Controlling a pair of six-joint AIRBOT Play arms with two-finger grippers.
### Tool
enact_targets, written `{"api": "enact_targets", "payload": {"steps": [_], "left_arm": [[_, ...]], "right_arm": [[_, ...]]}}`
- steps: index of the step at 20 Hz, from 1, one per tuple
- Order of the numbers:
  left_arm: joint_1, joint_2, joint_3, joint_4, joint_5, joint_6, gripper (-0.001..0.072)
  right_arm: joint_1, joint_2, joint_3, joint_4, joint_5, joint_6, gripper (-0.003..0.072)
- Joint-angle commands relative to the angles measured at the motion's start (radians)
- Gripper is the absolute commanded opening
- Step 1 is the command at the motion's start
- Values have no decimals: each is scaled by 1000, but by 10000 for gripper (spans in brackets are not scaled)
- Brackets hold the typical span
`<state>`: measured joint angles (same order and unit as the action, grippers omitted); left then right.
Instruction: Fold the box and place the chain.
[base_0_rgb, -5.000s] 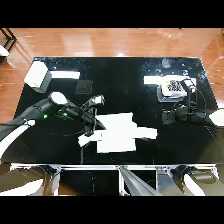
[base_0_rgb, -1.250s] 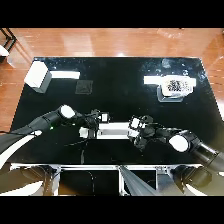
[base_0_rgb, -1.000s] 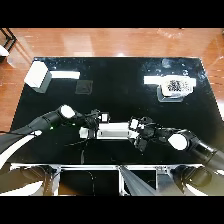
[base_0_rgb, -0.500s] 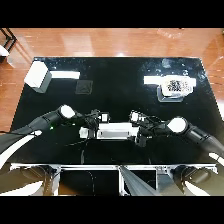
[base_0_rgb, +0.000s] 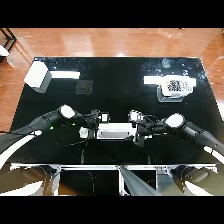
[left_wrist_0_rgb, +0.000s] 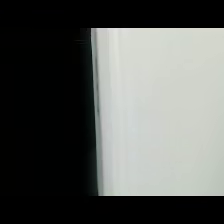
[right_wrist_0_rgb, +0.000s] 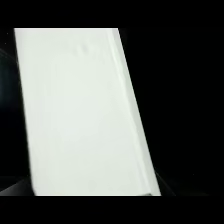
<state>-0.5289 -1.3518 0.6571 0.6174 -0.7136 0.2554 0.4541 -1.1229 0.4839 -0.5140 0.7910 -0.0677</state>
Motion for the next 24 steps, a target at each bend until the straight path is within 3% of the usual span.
{"api": "enact_targets", "payload": {"steps": [1, 8, 24], "left_arm": [[0, -1, 0, 0, 0, 0, 18], [0, -1, 0, 0, 1, 0, 18], [0, 0, 0, 0, -11, -1, 18]], "right_arm": [[-1, -30, 1, -16, 6, -27, 698], [40, -90, 2, -58, -34, -6, 697], [55, -90, 2, -129, -90, 4, 697]]}}
